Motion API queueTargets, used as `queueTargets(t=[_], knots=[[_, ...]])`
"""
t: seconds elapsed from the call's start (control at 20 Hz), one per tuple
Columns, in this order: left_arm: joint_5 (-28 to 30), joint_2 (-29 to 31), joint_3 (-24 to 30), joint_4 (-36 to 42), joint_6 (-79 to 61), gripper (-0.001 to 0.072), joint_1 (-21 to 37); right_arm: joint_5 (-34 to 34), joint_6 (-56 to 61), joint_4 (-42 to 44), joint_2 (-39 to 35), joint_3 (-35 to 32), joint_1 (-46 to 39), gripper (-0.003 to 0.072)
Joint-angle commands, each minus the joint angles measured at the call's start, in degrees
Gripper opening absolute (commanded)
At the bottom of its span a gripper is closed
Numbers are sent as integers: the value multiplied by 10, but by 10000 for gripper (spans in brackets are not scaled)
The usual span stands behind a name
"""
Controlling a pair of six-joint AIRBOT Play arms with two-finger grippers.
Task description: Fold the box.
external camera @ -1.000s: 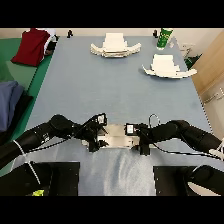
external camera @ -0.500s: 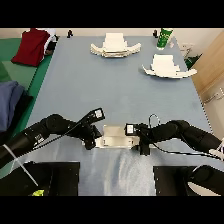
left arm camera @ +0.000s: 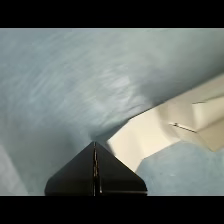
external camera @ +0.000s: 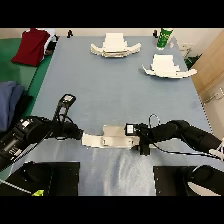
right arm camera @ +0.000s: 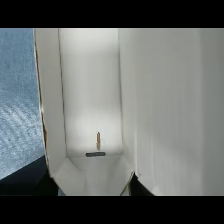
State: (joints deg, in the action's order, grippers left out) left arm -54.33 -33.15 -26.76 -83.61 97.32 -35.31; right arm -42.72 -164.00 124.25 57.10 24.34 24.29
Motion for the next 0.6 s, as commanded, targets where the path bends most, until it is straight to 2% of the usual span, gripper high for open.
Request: queueTargets(t=[0.0, 0.3, 0.55], knots=[[-62, -10, 16, -26, 154, 13, 0, 0, 0, 0, 0, 0, 0, 512], [58, -71, 49, 120, 130, 14, -1, 0, 0, 0, 0, 0, 0, 512], [90, -97, 75, 240, 79, 13, -1, 0, 0, 0, 0, 0, 0, 512]])
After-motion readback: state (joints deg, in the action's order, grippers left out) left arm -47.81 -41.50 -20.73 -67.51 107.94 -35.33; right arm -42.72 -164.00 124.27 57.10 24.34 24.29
